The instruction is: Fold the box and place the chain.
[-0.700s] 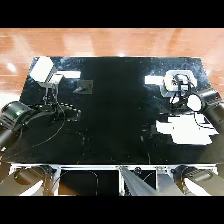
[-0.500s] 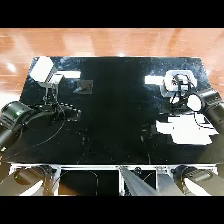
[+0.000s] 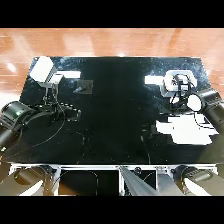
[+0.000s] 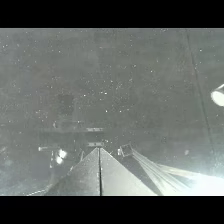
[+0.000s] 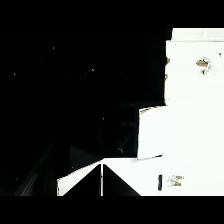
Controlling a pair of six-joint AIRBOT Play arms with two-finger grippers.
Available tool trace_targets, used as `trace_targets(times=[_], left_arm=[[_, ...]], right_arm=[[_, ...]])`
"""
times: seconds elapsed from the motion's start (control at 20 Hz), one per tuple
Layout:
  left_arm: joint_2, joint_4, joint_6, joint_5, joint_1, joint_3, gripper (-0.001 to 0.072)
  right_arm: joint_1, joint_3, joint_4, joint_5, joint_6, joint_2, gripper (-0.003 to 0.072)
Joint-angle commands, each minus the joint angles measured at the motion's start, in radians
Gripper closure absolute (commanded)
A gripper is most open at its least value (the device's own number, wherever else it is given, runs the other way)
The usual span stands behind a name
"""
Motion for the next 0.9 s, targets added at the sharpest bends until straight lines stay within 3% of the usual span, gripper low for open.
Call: trace_targets(times=[0.0, 0.15, 0.35, 0.4, 0.45, 0.5, 0.6, 0.7, 0.85], left_arm=[[0.000, 0.000, 0.000, -0.045, 0.000, 0.000, 0.0692], [-0.004, 0.000, 0.000, -0.138, 0.000, 0.000, 0.0692], [-0.015, 0.008, 0.000, -0.261, 0.000, 0.000, 0.0690], [-0.023, 0.012, 0.000, -0.297, 0.000, 0.000, 0.0635], [-0.034, 0.011, -0.002, -0.328, 0.000, 0.000, 0.0316], [-0.047, 0.010, -0.008, -0.352, 0.000, 0.000, 0.0093], [-0.055, 0.010, -0.010, -0.360, 0.000, 0.000, 0.0090], [-0.054, -0.018, -0.011, -0.359, 0.000, 0.000, 0.0092], [-0.054, -0.095, -0.011, -0.360, 0.000, 0.000, 0.0093]], right_arm=[[0.000, -0.001, 0.001, -0.007, 0.002, 0.000, 0.0658], [0.000, -0.001, 0.001, -0.037, 0.002, 0.000, 0.0658], [-0.001, -0.001, -0.006, -0.183, 0.000, 0.000, 0.0654], [-0.003, -0.001, -0.019, -0.215, 0.000, 0.000, 0.0429], [-0.008, 0.000, -0.027, -0.234, -0.008, -0.001, -0.0025], [-0.028, 0.010, -0.026, -0.227, -0.035, -0.002, -0.0022], [-0.161, 0.060, -0.024, -0.159, -0.145, -0.002, -0.0022], [-0.418, 0.113, 0.035, -0.132, -0.290, -0.002, -0.0022], [-0.925, 0.127, 0.426, -0.121, -0.643, -0.033, -0.0021]])
